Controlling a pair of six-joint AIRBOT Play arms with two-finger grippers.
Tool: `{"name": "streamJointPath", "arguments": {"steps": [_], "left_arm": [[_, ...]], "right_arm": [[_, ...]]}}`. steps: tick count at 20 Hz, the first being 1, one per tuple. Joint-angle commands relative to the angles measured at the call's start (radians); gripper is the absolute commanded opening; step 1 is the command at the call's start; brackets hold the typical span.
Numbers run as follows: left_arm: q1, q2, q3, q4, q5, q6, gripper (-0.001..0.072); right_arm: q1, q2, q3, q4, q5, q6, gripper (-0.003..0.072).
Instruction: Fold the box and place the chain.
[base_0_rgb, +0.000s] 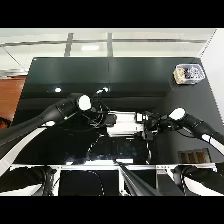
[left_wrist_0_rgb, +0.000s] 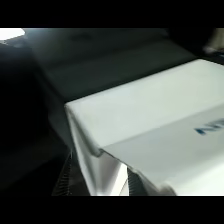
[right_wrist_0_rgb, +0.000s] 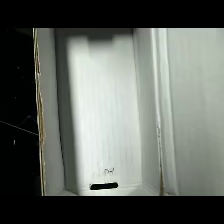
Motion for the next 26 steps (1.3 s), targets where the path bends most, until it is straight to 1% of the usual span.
{"name": "streamJointPath", "arguments": {"steps": [1,3,5,8,10,14,16,17,18,19,20,22,23,24,26], "left_arm": [[-0.043,-0.008,0.002,0.121,0.010,-0.151,0.0396],[-0.063,-0.031,0.020,0.133,0.000,-0.170,0.0395],[-0.071,-0.064,0.064,0.146,-0.035,-0.176,0.0396],[-0.100,-0.100,0.127,0.257,-0.108,-0.304,0.0396],[-0.129,-0.118,0.151,0.307,-0.148,-0.379,0.0396],[-0.180,-0.130,0.175,0.407,-0.176,-0.480,0.0396],[-0.189,-0.130,0.180,0.416,-0.175,-0.488,0.0395],[-0.189,-0.130,0.182,0.416,-0.175,-0.488,0.0382],[-0.189,-0.130,0.182,0.413,-0.175,-0.485,0.0272],[-0.192,-0.130,0.182,0.413,-0.174,-0.484,0.0256],[-0.193,-0.130,0.182,0.413,-0.170,-0.485,0.0255],[-0.193,-0.131,0.183,0.414,-0.169,-0.494,0.0203],[-0.193,-0.132,0.183,0.415,-0.169,-0.500,0.0070],[-0.193,-0.133,0.183,0.417,-0.169,-0.502,0.0020],[-0.193,-0.136,0.183,0.417,-0.180,-0.510,0.0020]], "right_arm": [[0.000,0.000,0.000,0.000,0.000,0.000,0.0132],[0.000,0.000,0.000,0.000,0.000,0.000,0.0132],[0.000,0.000,0.000,0.000,0.000,0.000,0.0132],[0.000,0.000,0.000,0.000,0.000,0.000,0.0132],[0.000,0.000,0.000,0.000,0.000,0.000,0.0132],[0.000,0.000,0.000,0.000,0.000,0.000,0.0132],[0.000,0.000,0.000,0.000,0.000,0.000,0.0132],[0.000,0.000,0.000,0.000,0.000,0.000,0.0132],[0.000,0.000,0.000,0.000,0.000,0.000,0.0132],[0.000,0.000,0.000,0.000,0.000,0.000,0.0132],[0.000,0.000,0.000,0.000,0.000,0.000,0.0132],[0.000,0.000,0.000,0.000,0.000,0.000,0.0132],[0.000,0.000,0.000,0.000,0.000,0.000,0.0132],[0.000,0.000,0.000,0.000,0.000,0.000,0.0132],[0.000,0.000,0.000,0.000,0.000,0.000,0.0132]]}}
